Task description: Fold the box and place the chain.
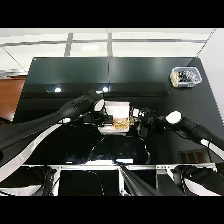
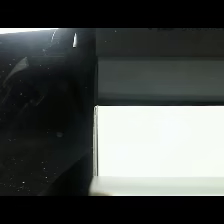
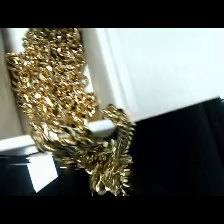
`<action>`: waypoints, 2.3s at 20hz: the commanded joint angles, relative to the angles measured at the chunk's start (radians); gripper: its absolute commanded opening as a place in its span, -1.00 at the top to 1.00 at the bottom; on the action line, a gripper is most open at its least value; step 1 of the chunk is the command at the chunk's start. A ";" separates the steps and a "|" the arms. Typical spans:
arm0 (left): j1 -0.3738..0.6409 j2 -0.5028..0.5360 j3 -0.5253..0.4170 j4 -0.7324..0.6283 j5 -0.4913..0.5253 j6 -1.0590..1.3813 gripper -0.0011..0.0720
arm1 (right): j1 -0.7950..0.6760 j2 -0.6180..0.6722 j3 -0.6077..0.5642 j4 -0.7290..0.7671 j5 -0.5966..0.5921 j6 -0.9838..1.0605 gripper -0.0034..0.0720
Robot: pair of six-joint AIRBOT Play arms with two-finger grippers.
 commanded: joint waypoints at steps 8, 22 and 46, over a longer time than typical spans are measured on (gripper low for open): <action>0.000 0.000 0.000 -0.002 0.001 0.000 0.89 | -0.016 0.066 0.001 -0.077 0.000 0.264 0.89; 0.000 0.000 0.000 -0.002 0.001 0.000 0.89 | -0.152 0.407 0.152 0.339 0.460 0.769 0.89; 0.000 0.000 0.000 -0.002 0.001 0.000 0.89 | -0.019 0.189 0.136 -0.026 0.331 0.973 0.08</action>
